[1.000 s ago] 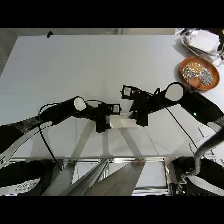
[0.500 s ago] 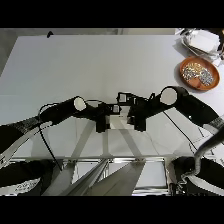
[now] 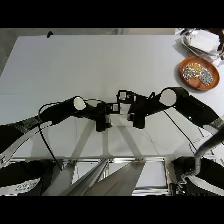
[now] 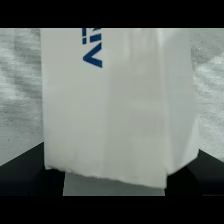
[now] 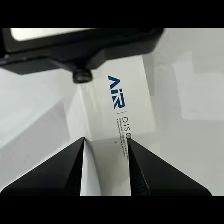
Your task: Fold the box and place the chain.
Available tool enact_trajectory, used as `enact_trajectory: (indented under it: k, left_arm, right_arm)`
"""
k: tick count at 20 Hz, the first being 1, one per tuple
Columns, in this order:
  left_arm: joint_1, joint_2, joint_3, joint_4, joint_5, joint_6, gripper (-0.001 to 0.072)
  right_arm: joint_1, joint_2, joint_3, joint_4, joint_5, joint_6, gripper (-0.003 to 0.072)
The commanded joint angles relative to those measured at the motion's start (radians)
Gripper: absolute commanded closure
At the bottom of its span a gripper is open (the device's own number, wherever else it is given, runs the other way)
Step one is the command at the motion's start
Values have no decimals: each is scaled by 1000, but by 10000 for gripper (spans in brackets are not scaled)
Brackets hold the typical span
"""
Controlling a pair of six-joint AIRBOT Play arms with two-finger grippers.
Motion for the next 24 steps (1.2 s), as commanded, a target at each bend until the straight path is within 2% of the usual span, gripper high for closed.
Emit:
enact_trajectory:
  k: [1,8,20,24]
  left_arm:
    - [0,0,0,1,-6,3,498]
    - [0,0,0,0,-5,3,498]
    - [0,0,0,1,-5,3,498]
    - [0,0,0,1,-6,3,498]
  right_arm:
    - [0,11,0,-3,-20,3,429]
    - [0,10,-3,-2,-34,4,429]
    - [17,8,-77,24,-56,3,428]
    - [33,13,-89,19,-63,3,402]
